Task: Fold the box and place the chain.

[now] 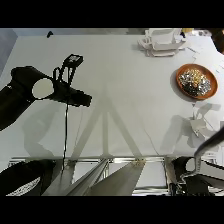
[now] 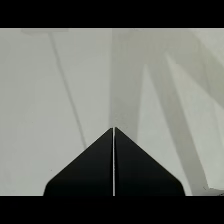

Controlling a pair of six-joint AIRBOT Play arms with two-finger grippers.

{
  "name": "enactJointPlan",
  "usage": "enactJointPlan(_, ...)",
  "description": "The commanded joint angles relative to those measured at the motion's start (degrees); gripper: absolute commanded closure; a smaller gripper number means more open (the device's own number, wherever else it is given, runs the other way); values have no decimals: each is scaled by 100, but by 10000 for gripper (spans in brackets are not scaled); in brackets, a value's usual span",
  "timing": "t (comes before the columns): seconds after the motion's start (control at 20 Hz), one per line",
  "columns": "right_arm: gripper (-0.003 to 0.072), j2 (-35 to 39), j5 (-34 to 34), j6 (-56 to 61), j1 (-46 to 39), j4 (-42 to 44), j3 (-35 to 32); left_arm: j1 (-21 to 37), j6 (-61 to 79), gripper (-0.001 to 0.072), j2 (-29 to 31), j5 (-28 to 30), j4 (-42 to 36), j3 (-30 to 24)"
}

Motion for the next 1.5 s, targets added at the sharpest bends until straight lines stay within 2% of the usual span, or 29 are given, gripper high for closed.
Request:
enactJointPlan(0.0,224,-313,-9,223,-136,-723,4,4,0,701,2,0,2,-2)
enactJointPlan(0.2,233,-535,-378,245,-136,-846,4,4,2,701,2,0,2,-2)
enactJointPlan(0.25,280,-643,-402,256,-136,-918,4,4,2,701,2,0,0,-2)
enactJointPlan(0.35,329,-874,-472,256,-133,-953,7,4,0,701,4,0,2,0)
enactJointPlan(0.4,466,-929,-483,249,-131,-949,9,4,2,701,4,0,2,0)
enactJointPlan(0.45,675,-938,-476,210,-114,-953,22,4,2,701,2,0,2,-2)
enactJointPlan(0.55,673,-881,-330,50,-20,-949,98,4,2,701,2,0,2,-2)
enactJointPlan(0.65,673,-551,-413,-55,284,-520,101,4,0,701,2,0,0,-2)
enactJointPlan(0.8,673,321,-586,-361,1064,1344,92,4,2,701,2,0,2,-2)
enactJointPlan(0.95,673,1394,-400,-719,1908,3650,-20,4,2,701,2,0,2,-2)
enactJointPlan(1.05,674,2179,-433,-719,2472,4597,-236,4,2,701,2,0,2,-2)
enactJointPlan(1.15,674,2900,-719,-455,3040,4903,-643,4,2,701,2,0,2,-2)
enactJointPlan(1.25,673,3582,-1075,-20,3672,4892,-1329,4,2,701,4,0,2,0)
enactJointPlan(1.45,673,4238,-1502,704,4725,4887,-2570,4,0,701,2,2,2,-2)
